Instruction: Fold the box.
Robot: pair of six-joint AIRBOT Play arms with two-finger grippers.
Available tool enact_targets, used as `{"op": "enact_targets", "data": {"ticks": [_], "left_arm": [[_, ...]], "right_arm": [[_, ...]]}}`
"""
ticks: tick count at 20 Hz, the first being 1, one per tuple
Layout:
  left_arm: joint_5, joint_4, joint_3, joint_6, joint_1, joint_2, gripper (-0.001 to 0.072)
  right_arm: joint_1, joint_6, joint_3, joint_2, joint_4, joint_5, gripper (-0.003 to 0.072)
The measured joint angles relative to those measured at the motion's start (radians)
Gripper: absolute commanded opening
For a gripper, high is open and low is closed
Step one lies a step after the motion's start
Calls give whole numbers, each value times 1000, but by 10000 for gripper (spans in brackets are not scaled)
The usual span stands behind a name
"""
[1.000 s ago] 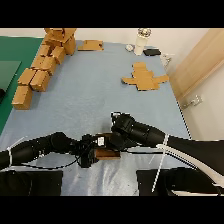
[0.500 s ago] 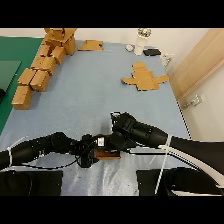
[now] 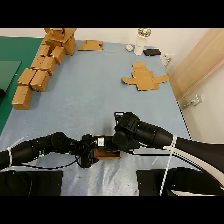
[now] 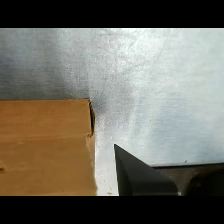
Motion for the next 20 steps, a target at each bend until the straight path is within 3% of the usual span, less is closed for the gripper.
{"op": "enact_targets", "data": {"ticks": [13,14,16,17,18,20], "left_arm": [[0,0,0,0,0,0,479],[0,0,0,0,0,0,479],[0,0,0,0,0,0,480],[0,0,0,0,0,0,479],[0,0,0,0,0,0,479],[0,2,0,0,0,0,479]], "right_arm": [[56,104,-54,0,-22,130,361],[56,108,-56,0,-31,136,331],[56,112,-60,-3,-40,141,189],[58,114,-61,-6,-46,140,72],[58,115,-62,-11,-49,135,2],[58,119,-63,-18,-52,137,1]]}}
